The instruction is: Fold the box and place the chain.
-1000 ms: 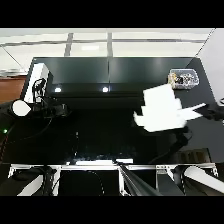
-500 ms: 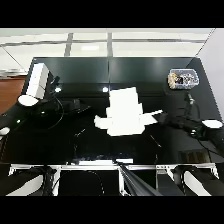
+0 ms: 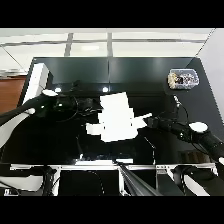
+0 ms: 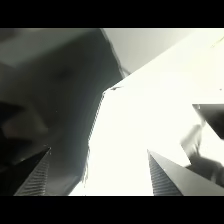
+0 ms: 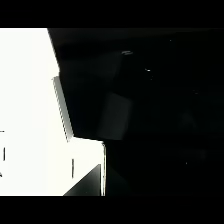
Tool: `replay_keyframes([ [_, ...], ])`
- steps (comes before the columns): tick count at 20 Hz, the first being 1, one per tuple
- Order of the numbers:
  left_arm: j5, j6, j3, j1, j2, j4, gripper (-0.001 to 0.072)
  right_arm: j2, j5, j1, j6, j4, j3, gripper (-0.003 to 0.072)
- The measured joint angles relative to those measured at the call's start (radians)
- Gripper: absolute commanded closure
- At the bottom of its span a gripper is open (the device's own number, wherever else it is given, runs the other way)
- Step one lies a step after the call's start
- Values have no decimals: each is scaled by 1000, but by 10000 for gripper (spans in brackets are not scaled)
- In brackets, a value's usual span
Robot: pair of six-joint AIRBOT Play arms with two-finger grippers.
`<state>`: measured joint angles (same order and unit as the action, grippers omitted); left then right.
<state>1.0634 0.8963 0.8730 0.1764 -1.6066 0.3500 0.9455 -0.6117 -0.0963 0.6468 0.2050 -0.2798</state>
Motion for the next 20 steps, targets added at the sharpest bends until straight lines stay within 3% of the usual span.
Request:
replay_keyframes([
  [5,182,-8,140,50,-143,47,22,0,3,-10,0,28,0,670],
  [9,283,-48,211,90,-173,114,45,0,-3,-12,0,35,0,670],
  [10,295,-66,220,101,-177,122,112,0,-7,-12,0,37,0,671],
  [13,331,-127,235,124,-182,135,123,0,-13,-12,0,38,0,671],
  [14,346,-146,238,128,-182,137,226,0,-16,-12,0,38,0,671],
  [15,365,-162,240,130,-183,138,427,0,-25,-12,0,39,0,671],
  [16,386,-179,241,132,-183,143,573,0,-35,-12,0,41,0,667],
  [17,404,-195,243,133,-183,143,671,0,-42,-12,0,46,0,569],
  [19,438,-220,244,135,-185,144,687,0,-51,-12,0,50,0,194],
  [20,443,-229,244,135,-185,146,688,0,-54,-12,0,56,-1,115],
])
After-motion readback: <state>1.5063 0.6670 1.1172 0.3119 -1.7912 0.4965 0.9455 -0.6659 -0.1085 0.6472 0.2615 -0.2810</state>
